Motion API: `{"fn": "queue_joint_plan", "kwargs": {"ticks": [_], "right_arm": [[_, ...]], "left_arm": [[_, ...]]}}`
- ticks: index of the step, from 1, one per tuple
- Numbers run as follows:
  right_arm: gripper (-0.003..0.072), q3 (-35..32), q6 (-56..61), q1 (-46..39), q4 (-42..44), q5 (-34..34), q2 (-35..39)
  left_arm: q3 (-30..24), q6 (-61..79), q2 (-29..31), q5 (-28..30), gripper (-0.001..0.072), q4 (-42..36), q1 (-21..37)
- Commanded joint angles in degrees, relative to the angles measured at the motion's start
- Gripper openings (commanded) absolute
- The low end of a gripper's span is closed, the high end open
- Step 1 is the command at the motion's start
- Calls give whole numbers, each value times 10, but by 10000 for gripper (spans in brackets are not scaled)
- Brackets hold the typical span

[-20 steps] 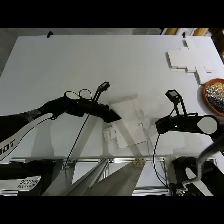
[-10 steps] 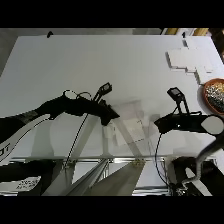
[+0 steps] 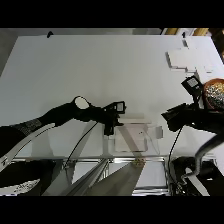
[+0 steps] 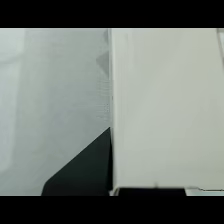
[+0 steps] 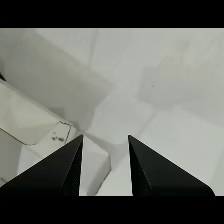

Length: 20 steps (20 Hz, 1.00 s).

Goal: Fold the box and place the chain.

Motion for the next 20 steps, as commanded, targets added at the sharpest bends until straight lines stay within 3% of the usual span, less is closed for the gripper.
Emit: {"fn": "queue_joint_plan", "kwargs": {"ticks": [1,10,16,20], "right_arm": [[320,4,-1,0,-6,17,6],[319,4,-1,0,-6,17,6],[319,4,-1,0,-8,16,6],[319,4,-2,0,-10,15,6]], "left_arm": [[0,5,1,60,5,5,-20],[0,64,-22,61,6,3,-20],[0,45,2,71,3,7,-20],[0,7,16,73,1,93,-20]]}}
